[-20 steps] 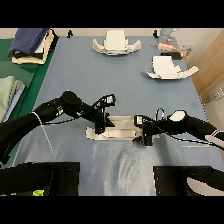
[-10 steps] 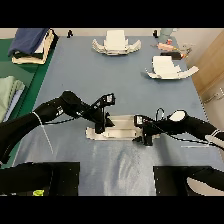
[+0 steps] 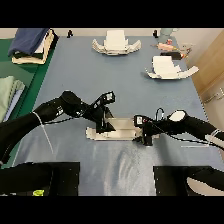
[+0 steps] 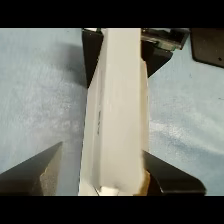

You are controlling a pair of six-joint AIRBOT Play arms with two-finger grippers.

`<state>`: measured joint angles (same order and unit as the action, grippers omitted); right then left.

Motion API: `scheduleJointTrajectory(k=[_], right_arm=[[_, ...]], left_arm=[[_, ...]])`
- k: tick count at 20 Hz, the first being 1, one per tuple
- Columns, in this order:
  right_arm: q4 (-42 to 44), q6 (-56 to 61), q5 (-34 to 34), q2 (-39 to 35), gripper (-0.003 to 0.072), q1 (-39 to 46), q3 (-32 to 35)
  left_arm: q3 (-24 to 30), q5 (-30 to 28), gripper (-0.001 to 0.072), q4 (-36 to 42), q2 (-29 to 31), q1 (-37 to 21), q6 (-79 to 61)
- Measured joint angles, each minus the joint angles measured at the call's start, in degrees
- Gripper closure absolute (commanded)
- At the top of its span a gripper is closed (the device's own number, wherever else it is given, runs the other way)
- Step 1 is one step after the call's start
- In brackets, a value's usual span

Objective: Fold the box.

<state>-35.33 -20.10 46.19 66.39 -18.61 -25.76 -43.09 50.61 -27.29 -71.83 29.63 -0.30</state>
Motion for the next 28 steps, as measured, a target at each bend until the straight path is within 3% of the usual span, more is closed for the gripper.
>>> scheduleJointTrajectory(k=[4, 5, 6, 7, 10, 12, 16, 20, 24, 28], right_arm=[[0.0, 0.0, 0.0, 0.0, 0.0179, 0.0, 0.0], [0.0, 0.0, 0.0, 0.0, 0.0178, 0.0, 0.0], [0.0, 0.0, 0.0, 0.0, 0.0178, 0.0, 0.0], [0.0, 0.0, 0.0, 0.0, 0.0179, 0.0, 0.0], [0.0, 0.1, 0.0, 0.0, 0.0179, 0.0, 0.0], [0.0, 0.1, 0.0, 0.0, 0.0179, 0.0, 0.0], [0.0, 0.1, 0.0, 0.0, 0.0178, 0.0, 0.0], [0.0, 0.1, 0.0, 0.0, 0.0178, 0.0, 0.0], [0.0, 0.1, 0.0, 0.0, 0.0178, 0.0, 0.0], [0.0, 0.2, 0.0, 0.0, 0.0179, 0.0, 0.0]], left_arm=[[0.0, 3.7, 0.0108, -8.5, 3.7, -2.5, 14.2], [0.0, 6.3, 0.0222, -12.1, 5.3, -3.5, 19.6], [0.0, 9.4, 0.0571, -15.9, 7.1, -4.3, 25.6], [0.0, 12.6, 0.0692, -18.7, 8.6, -4.9, 31.2], [0.0, 20.9, 0.0692, -20.9, 11.6, -4.1, 46.2], [0.0, 20.5, 0.0692, -15.9, 11.9, -1.0, 53.4], [-0.1, 10.1, 0.0692, -2.0, 8.2, 3.5, 62.7], [-0.2, 0.0, 0.0692, 7.8, 4.0, 3.2, 66.4], [-0.2, -6.3, 0.0692, 10.4, 0.3, 1.7, 70.1], [-0.3, -8.3, 0.0692, 7.9, -3.5, 1.2, 74.7]])
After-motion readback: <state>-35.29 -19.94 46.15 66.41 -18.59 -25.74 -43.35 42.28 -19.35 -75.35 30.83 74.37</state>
